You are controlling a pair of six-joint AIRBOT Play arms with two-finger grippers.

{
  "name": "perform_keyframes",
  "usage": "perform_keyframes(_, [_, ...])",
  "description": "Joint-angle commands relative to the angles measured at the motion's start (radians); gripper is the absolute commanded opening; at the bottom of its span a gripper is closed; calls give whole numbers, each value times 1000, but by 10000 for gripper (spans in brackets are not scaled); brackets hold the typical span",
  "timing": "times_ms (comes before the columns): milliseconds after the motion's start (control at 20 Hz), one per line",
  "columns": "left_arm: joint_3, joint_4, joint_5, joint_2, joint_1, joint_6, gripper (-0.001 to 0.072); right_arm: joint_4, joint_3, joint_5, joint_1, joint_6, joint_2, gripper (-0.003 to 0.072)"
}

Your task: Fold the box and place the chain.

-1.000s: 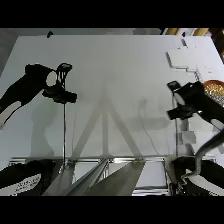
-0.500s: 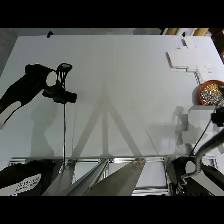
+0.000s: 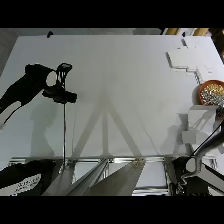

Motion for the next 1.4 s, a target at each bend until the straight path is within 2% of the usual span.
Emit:
perform_keyframes(0, [0,0,0,0,1,0,9,18,0,-78,-26,-6,-42,283])
perform_keyframes(50, [0,0,0,0,1,0,9,37,0,-91,-26,-6,-49,258])
perform_keyframes(100, [0,0,0,0,1,0,9,53,0,-90,-26,-6,-58,197])
perform_keyframes(200, [0,0,0,0,1,0,9,88,0,-48,-23,-8,-72,16])
perform_keyframes(400, [0,0,0,0,1,0,9,127,0,60,120,-19,4,15])
perform_keyframes(550, [0,0,0,0,1,0,9,313,-1,94,296,-52,146,15])
perform_keyframes(650, [0,0,0,0,1,0,9,452,-33,50,418,-42,272,15])
perform_keyframes(750, [0,0,0,0,1,0,9,557,-117,-30,539,32,411,15])
perform_keyframes(900, [0,0,0,0,1,0,9,639,-264,-119,725,120,566,15])
perform_keyframes(1100, [0,0,22,0,1,4,9,647,-319,-144,930,208,602,15])
perform_keyframes(1250, [0,-4,132,0,1,4,9,664,-332,-213,1052,256,602,16])
perform_keyframes(1350, [0,-49,166,-1,1,10,13,664,-348,-260,1107,293,601,16])
